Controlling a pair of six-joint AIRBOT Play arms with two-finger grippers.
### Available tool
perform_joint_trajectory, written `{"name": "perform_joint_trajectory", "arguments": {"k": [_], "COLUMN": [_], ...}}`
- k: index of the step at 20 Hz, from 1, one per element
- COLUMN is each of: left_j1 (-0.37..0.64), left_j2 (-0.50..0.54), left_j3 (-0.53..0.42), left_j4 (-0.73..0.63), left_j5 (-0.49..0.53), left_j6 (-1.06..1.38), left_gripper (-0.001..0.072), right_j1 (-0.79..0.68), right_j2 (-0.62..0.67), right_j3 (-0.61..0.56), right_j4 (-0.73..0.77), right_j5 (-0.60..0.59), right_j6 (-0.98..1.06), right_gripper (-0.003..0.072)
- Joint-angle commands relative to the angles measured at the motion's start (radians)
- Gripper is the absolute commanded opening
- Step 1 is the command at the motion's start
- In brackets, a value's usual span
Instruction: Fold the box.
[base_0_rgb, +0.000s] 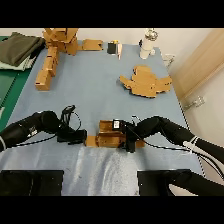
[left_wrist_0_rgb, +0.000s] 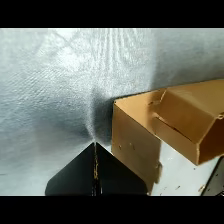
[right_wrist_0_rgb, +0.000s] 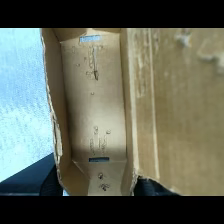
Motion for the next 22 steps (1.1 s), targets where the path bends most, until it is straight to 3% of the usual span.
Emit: {"name": "perform_joint_trajectory", "arguments": {"k": [1, 8, 17, 22], "left_j1": [-0.066, -0.085, -0.083, -0.084], "left_j2": [-0.047, -0.038, 0.056, 0.075], "left_j3": [0.000, 0.001, 0.005, 0.005], "left_j4": [-0.024, -0.061, -0.076, -0.156], "left_j5": [0.056, 0.073, 0.024, 0.025], "left_j6": [0.003, 0.015, 0.014, 0.059], "left_gripper": [0.0008, 0.0008, 0.0009, 0.0012], "right_j1": [0.000, 0.000, 0.000, 0.000], "right_j2": [0.000, -0.001, -0.001, 0.000], "right_j3": [0.000, 0.000, 0.000, 0.000], "right_j4": [0.000, 0.000, 0.000, 0.000], "right_j5": [0.000, 0.000, 0.000, 0.000], "right_j6": [0.000, 0.000, 0.000, 0.000], "right_gripper": [0.0521, 0.0521, 0.0522, 0.0522]}}
